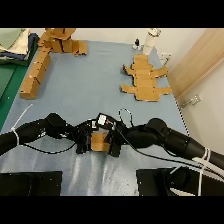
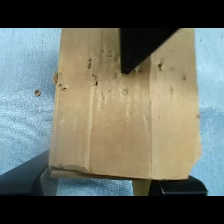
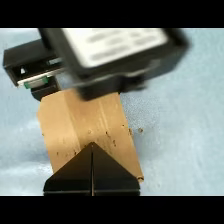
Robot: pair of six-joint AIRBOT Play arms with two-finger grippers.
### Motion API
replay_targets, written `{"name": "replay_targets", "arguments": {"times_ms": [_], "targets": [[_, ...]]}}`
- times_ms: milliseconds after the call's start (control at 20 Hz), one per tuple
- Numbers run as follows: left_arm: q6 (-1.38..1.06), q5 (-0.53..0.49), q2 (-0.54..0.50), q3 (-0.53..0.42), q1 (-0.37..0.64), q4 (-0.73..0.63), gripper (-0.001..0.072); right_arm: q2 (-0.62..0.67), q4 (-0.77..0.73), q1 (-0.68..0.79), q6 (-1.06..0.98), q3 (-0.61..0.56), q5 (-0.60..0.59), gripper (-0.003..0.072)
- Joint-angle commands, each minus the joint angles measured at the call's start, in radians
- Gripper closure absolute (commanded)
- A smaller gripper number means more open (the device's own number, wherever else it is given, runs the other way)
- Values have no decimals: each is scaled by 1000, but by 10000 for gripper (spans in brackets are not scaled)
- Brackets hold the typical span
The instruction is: Fold the box.
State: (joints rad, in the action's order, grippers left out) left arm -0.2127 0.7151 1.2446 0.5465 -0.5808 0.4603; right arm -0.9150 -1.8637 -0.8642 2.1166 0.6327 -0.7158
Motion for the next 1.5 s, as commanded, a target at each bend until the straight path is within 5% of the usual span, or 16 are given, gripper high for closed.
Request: {"name": "replay_targets", "arguments": {"times_ms": [0, 100, 300, 450, 800, 900, 1450], "targets": [[0, 0, 0, 1, 1, 0, 104, 81, 275, -123, -119, -95, 165, 684], [0, 0, 0, 1, 1, 0, 104, 89, 297, -136, -118, -132, 197, 677], [0, 0, 0, 1, 1, 0, 104, 89, 301, -135, -68, -133, 211, 507], [0, 0, 0, 1, 1, 0, 103, 94, 286, -137, -8, -122, 210, 245], [0, 0, 0, 1, 1, 0, 104, 135, 283, -148, 67, -121, 202, 232], [0, 0, 0, 1, 1, 0, 103, 135, 269, -157, 76, -121, 187, 158], [0, 0, 0, 1, 1, 0, 104, 35, 395, -166, 92, -130, 235, 163]]}}
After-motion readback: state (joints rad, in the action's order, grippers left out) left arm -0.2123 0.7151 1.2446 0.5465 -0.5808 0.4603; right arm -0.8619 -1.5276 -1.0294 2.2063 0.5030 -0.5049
